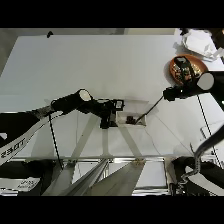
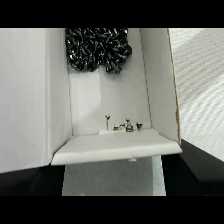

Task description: Fold the box and place the chain.

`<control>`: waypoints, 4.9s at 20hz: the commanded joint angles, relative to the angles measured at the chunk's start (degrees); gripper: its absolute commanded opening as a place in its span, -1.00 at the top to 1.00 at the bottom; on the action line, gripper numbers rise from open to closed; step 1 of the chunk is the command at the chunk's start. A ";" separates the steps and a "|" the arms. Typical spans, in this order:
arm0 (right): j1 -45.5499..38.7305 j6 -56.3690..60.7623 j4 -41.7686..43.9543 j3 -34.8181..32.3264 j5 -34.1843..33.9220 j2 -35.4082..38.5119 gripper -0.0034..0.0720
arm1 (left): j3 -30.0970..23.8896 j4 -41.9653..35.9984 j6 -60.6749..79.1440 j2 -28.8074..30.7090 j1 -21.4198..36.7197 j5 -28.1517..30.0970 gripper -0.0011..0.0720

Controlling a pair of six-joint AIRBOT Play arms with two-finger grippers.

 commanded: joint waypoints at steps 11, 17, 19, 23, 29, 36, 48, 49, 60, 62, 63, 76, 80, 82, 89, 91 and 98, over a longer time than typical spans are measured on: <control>5.35 14.58 -6.47 8.74 3.87 -21.49 0.12 | 0.07 0.02 0.00 0.02 0.00 0.00 0.04; 5.35 15.61 -6.45 8.72 3.56 -22.77 0.12 | 0.07 0.02 0.00 0.02 0.00 0.00 0.04; 5.35 15.58 -6.43 8.72 3.34 -23.34 0.37 | 0.07 0.00 0.00 0.02 0.00 0.00 0.04; 5.38 14.62 -6.45 8.72 2.95 -22.88 0.87 | 0.07 0.02 0.00 0.02 0.00 0.00 0.04; 5.38 8.41 -6.36 8.72 7.19 -14.34 0.87 | 0.07 0.02 0.00 0.02 0.02 0.00 0.04; 9.51 3.28 -5.57 8.72 17.42 6.34 0.87 | 0.07 0.02 0.00 0.02 0.00 0.00 0.04; 29.73 5.40 7.13 8.72 18.60 16.35 0.87 | 0.07 0.00 0.00 0.02 0.00 -0.02 0.04; 30.56 6.49 8.09 8.72 17.29 16.33 0.87 | 0.07 0.02 0.00 0.02 0.02 0.00 0.04; 35.54 8.50 7.43 5.75 7.56 8.66 0.87 | 0.07 0.00 0.00 0.02 0.00 0.00 0.04; 35.54 9.60 7.43 1.53 4.33 8.13 0.87 | 0.07 0.00 0.02 0.02 0.00 0.00 0.04; 35.54 10.64 7.50 -1.01 0.96 8.11 0.87 | 0.07 0.02 0.00 0.02 0.00 0.00 0.04; 32.37 11.93 8.00 -6.54 -4.04 5.75 0.27 | 0.07 0.02 0.00 0.02 0.00 0.00 0.04; 22.53 7.17 6.78 1.68 9.92 13.29 0.28 | 0.07 0.02 0.00 0.02 0.02 0.00 0.04; 16.26 6.47 3.89 3.87 9.81 14.43 0.28 | 0.07 0.00 0.00 0.02 0.00 0.00 0.04; -1.42 5.86 -1.07 4.98 9.18 1.22 0.09 | 0.07 0.00 0.00 0.02 0.00 0.02 0.04; -1.05 5.90 -1.40 5.01 8.26 -4.09 0.05 | 0.07 0.02 0.00 0.02 0.00 0.00 0.04; 3.17 12.44 -1.38 8.11 0.74 -18.01 0.05 | 0.07 0.02 0.00 0.02 0.02 0.00 0.04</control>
